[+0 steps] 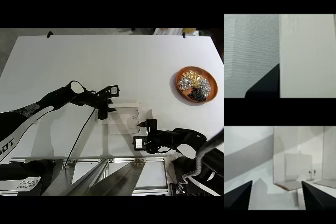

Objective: Fold the box and place the chain.

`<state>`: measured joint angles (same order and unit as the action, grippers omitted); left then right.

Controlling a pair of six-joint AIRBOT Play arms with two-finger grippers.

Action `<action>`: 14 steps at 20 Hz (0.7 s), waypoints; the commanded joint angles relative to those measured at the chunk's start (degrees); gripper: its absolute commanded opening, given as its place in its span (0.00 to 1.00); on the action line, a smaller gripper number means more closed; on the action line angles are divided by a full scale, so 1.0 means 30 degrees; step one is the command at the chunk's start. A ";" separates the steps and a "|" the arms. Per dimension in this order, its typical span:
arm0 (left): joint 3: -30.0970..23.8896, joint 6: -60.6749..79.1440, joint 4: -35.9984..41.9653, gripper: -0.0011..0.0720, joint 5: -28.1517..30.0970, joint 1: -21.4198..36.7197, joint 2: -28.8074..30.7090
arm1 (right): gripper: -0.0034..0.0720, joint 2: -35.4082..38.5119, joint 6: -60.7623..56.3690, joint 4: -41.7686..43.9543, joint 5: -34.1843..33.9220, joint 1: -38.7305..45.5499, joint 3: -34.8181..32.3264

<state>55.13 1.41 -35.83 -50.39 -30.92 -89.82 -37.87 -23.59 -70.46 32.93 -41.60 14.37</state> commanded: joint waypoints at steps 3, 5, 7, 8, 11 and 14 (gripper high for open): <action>-0.0007 0.0007 -0.0007 0.03 0.0000 -0.0007 0.0000 | 0.97 -0.1967 0.0022 -0.0095 -0.3636 -0.0175 -0.0335; -0.0007 0.0015 -0.0007 0.03 0.0000 -0.0007 0.0000 | 0.97 -0.2790 0.0036 -0.0095 -0.4182 -0.0175 -0.0328; -0.0007 0.0007 -0.0007 0.03 0.0007 -0.0007 0.0000 | 0.96 -0.2929 0.0036 -0.0095 -0.4401 -0.0175 -0.0328; -0.0007 0.0007 -0.0007 0.03 0.0000 -0.0007 0.0000 | 0.96 -0.2929 0.0036 -0.0095 -0.4517 -0.0175 -0.0328; -0.0007 0.0007 -0.0007 0.03 0.0000 -0.0007 0.0000 | 0.96 -0.2929 0.0029 -0.0066 -0.5005 0.0066 -0.0117; -0.0007 0.0007 -0.0007 0.03 0.0000 -0.0007 0.0000 | 0.96 -0.2929 0.0029 -0.0015 -0.4626 0.0874 0.0736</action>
<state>55.13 1.43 -35.86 -50.39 -30.92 -89.82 -46.46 -23.53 -70.67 19.09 -40.51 14.87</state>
